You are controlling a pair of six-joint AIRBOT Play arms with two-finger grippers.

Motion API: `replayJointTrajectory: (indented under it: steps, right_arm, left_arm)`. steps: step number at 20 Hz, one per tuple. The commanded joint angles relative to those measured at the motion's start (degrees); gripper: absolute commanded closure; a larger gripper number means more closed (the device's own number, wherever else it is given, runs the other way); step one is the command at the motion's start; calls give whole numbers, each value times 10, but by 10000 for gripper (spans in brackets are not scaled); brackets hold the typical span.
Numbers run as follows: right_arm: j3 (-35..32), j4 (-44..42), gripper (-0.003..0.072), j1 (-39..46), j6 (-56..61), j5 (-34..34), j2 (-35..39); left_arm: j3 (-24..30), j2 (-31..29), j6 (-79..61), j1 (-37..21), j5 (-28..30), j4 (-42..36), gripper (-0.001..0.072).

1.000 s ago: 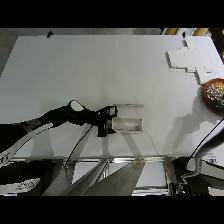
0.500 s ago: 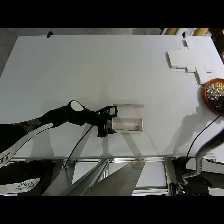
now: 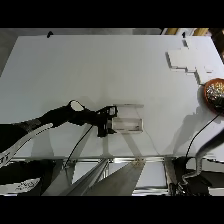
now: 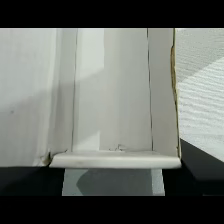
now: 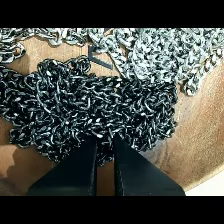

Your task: Fold the box and place the chain.

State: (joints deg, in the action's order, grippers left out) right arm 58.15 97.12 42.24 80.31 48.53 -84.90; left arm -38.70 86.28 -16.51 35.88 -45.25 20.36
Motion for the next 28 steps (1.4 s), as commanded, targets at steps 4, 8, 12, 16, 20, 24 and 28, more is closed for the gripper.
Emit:
replayJointTrajectory:
  steps: [4,8,12,16,20,24,28]
  right_arm:
    - [0,-105,669,0,-11,21,102]
    - [0,-253,669,-11,-63,74,200]
    - [0,-260,669,-104,-70,169,281]
    - [0,-261,669,-204,-73,263,338]
    - [-2,-273,669,-298,-73,339,374]
    - [-46,-273,669,-396,-62,360,401]
    - [-142,-240,669,-448,-49,306,407]
  left_arm:
    - [0,0,0,-1,0,0,504]
    - [0,0,0,-1,0,0,504]
    - [0,0,0,-1,0,0,504]
    - [0,0,0,-1,0,0,504]
    - [0,0,0,-1,0,0,504]
    - [0,0,0,-1,0,0,504]
    - [0,0,0,-1,0,0,504]
